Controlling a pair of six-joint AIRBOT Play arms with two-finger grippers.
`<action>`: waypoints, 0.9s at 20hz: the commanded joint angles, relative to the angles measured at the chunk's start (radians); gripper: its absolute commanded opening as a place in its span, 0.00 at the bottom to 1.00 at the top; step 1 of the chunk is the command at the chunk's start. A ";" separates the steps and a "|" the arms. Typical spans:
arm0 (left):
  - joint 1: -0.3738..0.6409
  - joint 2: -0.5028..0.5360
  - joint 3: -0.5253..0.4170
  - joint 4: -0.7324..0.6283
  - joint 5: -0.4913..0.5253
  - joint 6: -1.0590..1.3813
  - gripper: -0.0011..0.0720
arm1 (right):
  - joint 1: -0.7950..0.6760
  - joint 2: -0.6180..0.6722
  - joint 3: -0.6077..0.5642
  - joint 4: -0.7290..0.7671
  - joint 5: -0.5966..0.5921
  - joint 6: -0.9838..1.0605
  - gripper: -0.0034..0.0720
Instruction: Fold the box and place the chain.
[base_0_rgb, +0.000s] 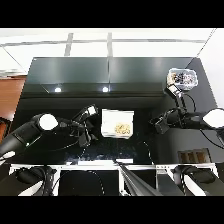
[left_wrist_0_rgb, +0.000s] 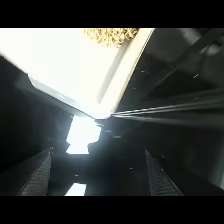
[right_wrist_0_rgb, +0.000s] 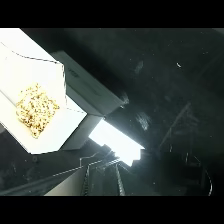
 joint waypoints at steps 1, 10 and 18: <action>0.037 -0.093 0.031 -0.053 -0.003 0.275 1.00 | 0.000 0.001 0.001 0.008 0.000 0.001 0.34; 0.048 -0.299 0.131 -0.179 -0.033 0.498 1.00 | 0.000 0.001 0.001 0.000 0.069 0.000 0.34; 0.040 -0.307 0.132 -0.243 0.006 0.525 1.00 | 0.000 0.001 0.001 -0.001 0.098 0.000 0.34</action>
